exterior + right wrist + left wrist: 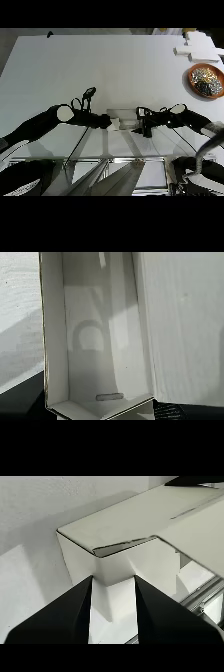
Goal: Fold the box and place the chain.
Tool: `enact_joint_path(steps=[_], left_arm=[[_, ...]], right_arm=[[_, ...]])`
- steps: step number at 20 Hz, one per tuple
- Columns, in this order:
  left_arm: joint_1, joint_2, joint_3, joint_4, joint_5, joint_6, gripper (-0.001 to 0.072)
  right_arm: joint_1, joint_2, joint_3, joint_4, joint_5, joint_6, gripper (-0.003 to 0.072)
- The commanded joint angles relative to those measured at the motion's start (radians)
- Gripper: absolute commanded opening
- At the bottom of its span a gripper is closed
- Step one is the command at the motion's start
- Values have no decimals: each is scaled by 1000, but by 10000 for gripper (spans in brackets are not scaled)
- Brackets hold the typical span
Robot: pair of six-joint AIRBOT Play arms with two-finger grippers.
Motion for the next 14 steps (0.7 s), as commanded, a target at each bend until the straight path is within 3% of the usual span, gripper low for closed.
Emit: enact_joint_path(steps=[1, 5, 8, 12, 14], left_arm=[[-36, -43, 61, 130, -40, -171, 298], [-78, -72, 130, 326, -135, -372, 298], [-109, -106, 188, 359, -161, -425, 298], [-147, -178, 278, 461, -295, -541, 298], [-156, -193, 301, 475, -315, -597, 298]], right_arm=[[0, 0, 1, 0, 0, 0, 399], [0, 0, 1, 0, 0, 0, 399], [0, 0, 1, 0, 0, 0, 399], [0, 0, 1, 0, 0, 0, 399], [0, 0, 1, 0, 0, 0, 399]])
